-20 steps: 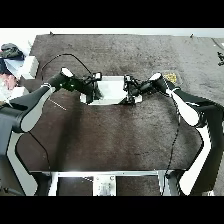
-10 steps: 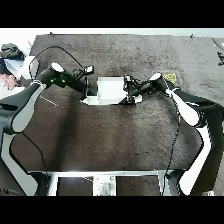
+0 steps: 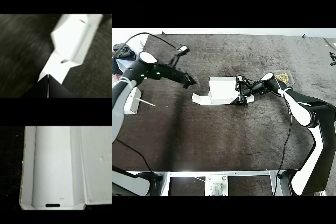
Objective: Fold the box and place the chain.
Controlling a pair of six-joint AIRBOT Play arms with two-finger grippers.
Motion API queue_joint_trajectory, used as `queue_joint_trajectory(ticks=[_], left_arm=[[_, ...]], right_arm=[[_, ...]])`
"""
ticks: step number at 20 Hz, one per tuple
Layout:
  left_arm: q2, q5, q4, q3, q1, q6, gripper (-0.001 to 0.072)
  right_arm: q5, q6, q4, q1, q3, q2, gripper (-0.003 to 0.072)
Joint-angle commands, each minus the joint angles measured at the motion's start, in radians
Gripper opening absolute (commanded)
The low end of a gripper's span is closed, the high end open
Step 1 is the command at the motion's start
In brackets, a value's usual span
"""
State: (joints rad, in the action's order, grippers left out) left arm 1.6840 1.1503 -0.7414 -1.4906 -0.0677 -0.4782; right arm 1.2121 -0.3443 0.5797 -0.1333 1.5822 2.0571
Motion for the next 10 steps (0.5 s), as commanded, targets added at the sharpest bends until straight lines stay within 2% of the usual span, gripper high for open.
queue_joint_trajectory(ticks=[1, 6, 10], left_arm=[[-0.062, -0.023, 0.023, 0.107, 0.074, -0.183, 0.0006], [-0.061, -0.047, 0.039, 0.228, 0.137, -0.328, 0.0008], [-0.055, -0.093, 0.05, 0.297, 0.142, -0.413, 0.0009]], right_arm=[[0.0, 0.0, 0.0, 0.0, 0.001, 0.0, 0.0335], [0.001, 0.0, 0.0, 0.0, 0.001, 0.0, 0.0335], [0.0, 0.0, 0.0, 0.0, 0.001, 0.0, 0.0335]])
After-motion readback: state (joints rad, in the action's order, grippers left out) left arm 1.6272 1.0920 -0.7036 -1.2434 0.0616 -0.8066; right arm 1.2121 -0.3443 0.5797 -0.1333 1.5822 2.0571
